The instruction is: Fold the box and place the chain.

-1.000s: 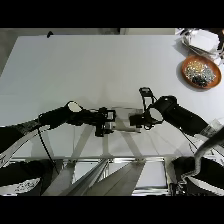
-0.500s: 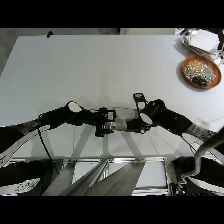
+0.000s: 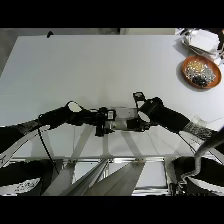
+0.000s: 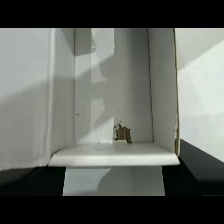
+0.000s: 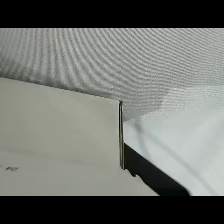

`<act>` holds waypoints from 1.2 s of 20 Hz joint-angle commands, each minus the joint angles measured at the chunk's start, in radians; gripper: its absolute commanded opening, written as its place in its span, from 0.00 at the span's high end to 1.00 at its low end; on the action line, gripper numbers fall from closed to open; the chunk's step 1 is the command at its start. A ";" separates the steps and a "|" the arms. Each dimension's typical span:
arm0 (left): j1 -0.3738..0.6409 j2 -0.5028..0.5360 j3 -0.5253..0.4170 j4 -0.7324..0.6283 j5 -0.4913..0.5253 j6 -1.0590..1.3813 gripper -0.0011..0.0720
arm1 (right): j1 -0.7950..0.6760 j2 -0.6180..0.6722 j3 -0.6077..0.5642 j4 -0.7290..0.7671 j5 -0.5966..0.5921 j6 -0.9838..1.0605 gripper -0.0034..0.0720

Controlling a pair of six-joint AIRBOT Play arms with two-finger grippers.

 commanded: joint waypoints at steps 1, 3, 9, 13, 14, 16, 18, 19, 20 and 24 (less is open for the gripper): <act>0.000 0.000 0.000 0.000 -0.003 -0.003 0.70 | 0.000 -0.004 0.013 0.004 -0.010 0.008 0.64; 0.000 0.000 0.000 0.000 -0.003 -0.003 0.70 | 0.002 -0.020 0.013 0.013 -0.003 0.008 0.64; 0.000 0.000 0.000 0.000 -0.003 -0.003 0.70 | 0.025 -0.054 0.013 0.014 -0.003 0.023 0.93; 0.000 0.000 0.000 0.000 -0.003 -0.003 0.70 | 0.025 -0.047 0.013 0.013 -0.004 0.020 0.64; 0.000 0.000 0.000 0.000 -0.003 -0.003 0.70 | 0.025 -0.035 0.013 0.013 -0.004 0.008 0.46; 0.000 0.000 0.000 0.000 -0.003 -0.003 0.70 | 0.025 0.004 0.013 0.005 0.002 -0.027 0.44; 0.000 0.000 0.000 0.000 -0.003 -0.003 0.70 | 0.019 0.061 0.013 -0.025 0.027 -0.032 0.44; 0.000 0.000 0.000 0.000 -0.003 -0.003 0.70 | 0.012 0.095 0.013 -0.033 0.043 -0.036 0.44; 0.000 0.000 0.000 0.000 -0.003 -0.003 0.70 | -0.002 0.136 0.013 -0.035 0.050 -0.060 0.44; 0.000 0.000 0.000 0.000 -0.003 -0.003 0.70 | -0.128 0.307 0.031 -0.042 0.095 -0.131 0.48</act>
